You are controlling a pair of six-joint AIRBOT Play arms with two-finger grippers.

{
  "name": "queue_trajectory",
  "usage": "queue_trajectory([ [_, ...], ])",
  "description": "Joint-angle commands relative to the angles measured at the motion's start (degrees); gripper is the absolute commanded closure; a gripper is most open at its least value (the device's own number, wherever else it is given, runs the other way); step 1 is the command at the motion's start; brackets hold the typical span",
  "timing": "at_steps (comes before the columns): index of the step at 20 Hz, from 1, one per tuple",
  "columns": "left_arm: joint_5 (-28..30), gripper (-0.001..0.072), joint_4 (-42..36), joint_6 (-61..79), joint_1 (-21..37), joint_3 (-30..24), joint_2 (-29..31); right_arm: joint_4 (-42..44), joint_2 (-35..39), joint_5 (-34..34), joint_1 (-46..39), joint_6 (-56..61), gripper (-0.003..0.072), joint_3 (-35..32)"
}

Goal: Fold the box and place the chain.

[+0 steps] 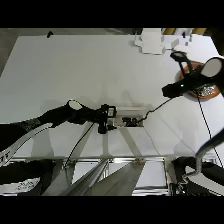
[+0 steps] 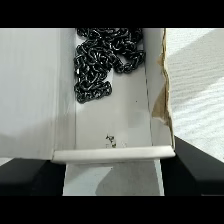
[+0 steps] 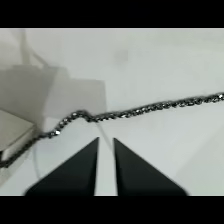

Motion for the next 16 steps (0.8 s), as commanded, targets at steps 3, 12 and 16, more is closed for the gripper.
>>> queue_trajectory([
  [3,0.02,0.0558,0.00,0.02,0.02,-0.02,0.02,-6.71,-8.41,-3.43,5.03,4.68,0.0443,-2.43],
  [12,0.00,0.0558,0.02,0.02,0.02,-0.02,0.00,-8.96,-10.36,-5.35,5.27,15.69,0.0385,-3.26],
  [16,0.02,0.0558,0.00,0.02,0.00,-0.02,0.02,-9.16,-10.38,-7.50,5.27,18.08,0.0385,-5.05],
])
